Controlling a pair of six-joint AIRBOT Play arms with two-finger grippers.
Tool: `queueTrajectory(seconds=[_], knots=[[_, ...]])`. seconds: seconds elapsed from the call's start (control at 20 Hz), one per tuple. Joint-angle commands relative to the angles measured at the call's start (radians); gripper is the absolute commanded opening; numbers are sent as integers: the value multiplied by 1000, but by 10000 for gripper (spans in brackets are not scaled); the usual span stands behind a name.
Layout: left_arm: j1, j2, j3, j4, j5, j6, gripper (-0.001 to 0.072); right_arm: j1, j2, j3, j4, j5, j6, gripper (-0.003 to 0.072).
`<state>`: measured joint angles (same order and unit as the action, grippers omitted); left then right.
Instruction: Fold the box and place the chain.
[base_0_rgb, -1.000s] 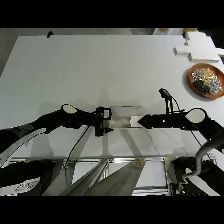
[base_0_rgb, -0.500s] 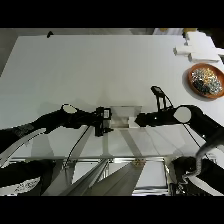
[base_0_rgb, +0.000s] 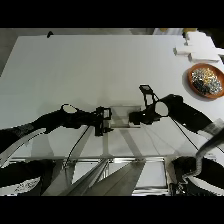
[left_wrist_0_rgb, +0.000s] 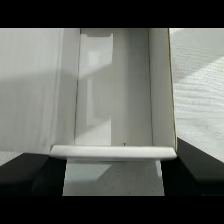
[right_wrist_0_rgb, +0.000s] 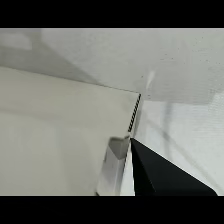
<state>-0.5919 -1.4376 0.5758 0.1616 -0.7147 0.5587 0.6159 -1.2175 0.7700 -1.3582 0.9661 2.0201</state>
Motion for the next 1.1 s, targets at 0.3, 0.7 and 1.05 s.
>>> queueTrajectory(seconds=[0.3,0.7,1.05], knots=[[0,0,0,0,0,1,74,58,-81,56,-111,68,150,213],[0,0,0,0,0,1,74,58,-81,56,-101,69,156,151],[0,0,0,0,0,1,74,58,-79,45,-144,69,235,338]])
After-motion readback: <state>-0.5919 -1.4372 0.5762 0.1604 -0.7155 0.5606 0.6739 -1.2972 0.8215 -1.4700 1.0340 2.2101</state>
